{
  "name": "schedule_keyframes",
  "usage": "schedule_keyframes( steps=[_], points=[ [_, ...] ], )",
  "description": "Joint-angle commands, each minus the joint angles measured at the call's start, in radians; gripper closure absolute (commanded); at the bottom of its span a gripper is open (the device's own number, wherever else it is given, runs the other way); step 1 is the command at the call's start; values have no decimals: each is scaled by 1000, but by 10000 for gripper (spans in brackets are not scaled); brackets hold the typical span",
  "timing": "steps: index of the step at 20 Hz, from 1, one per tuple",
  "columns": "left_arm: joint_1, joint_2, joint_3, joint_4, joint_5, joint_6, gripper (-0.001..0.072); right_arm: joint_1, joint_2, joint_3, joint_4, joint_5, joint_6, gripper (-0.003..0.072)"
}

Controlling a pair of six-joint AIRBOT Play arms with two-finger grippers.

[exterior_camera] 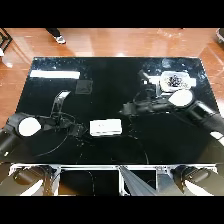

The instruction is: Fold the box and place the chain.

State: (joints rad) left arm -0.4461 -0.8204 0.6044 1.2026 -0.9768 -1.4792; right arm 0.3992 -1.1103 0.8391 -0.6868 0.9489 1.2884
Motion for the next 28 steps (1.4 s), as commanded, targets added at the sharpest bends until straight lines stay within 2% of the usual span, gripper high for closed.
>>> schedule_keyframes(
  steps=[1, 5, 8, 12, 16, 28],
  points=[
    [0, -113, 108, -58, 1, 364, 66, -130, 52, 0, -202, 126, 76, 666],
    [-40, -279, 230, -96, 13, 769, 66, -145, 53, -21, -213, 137, 75, 666],
    [-96, -352, 259, -177, 21, 1035, 66, -146, 53, -34, -214, 119, 75, 666],
    [-148, -404, 258, -185, 36, 1041, 61, -145, 53, -34, -227, 112, 77, 666],
    [-171, -414, 258, -159, 58, 1038, 61, -145, 53, -34, -227, 81, 93, 666],
    [-175, -414, 252, -164, 79, 1037, 61, -145, 53, -34, -230, 70, 93, 666]
  ],
)
